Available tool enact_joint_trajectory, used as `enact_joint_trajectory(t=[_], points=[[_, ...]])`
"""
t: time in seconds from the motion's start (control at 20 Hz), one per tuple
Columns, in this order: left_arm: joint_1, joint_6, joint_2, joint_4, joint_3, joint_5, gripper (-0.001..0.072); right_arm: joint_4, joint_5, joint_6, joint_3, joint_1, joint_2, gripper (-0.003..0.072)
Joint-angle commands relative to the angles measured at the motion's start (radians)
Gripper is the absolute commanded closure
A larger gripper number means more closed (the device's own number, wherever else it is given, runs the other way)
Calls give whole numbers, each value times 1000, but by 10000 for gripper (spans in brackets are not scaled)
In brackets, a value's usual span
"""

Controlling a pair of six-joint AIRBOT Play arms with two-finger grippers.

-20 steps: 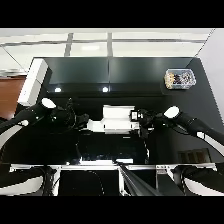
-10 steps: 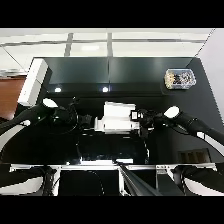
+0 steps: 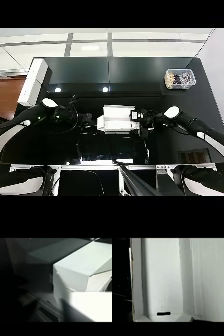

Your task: Fold the box and place the chain.

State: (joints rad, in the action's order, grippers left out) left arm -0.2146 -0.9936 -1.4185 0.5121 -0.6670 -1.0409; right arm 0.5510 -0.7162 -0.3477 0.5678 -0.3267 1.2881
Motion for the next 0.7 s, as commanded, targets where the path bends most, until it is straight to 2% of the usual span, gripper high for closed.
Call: enact_joint_trajectory(t=[0.0, 0.05, 0.45, 0.6, 0.65], points=[[0, 3, -1, -1, -1, -18, 116, 0, -1, 0, 0, 0, -1, 265], [0, 3, -1, -1, -1, -19, 63, 0, -1, 0, 0, 0, -1, 264], [-2, -5, 0, -43, -76, -76, 64, 0, -1, 0, 0, 0, -1, 264], [-43, -5, -1, -59, -87, -98, 68, 0, 0, 0, 0, 0, -1, 265], [-67, -5, -1, -58, -87, -95, 96, 0, 0, 0, 0, 0, -1, 265]])
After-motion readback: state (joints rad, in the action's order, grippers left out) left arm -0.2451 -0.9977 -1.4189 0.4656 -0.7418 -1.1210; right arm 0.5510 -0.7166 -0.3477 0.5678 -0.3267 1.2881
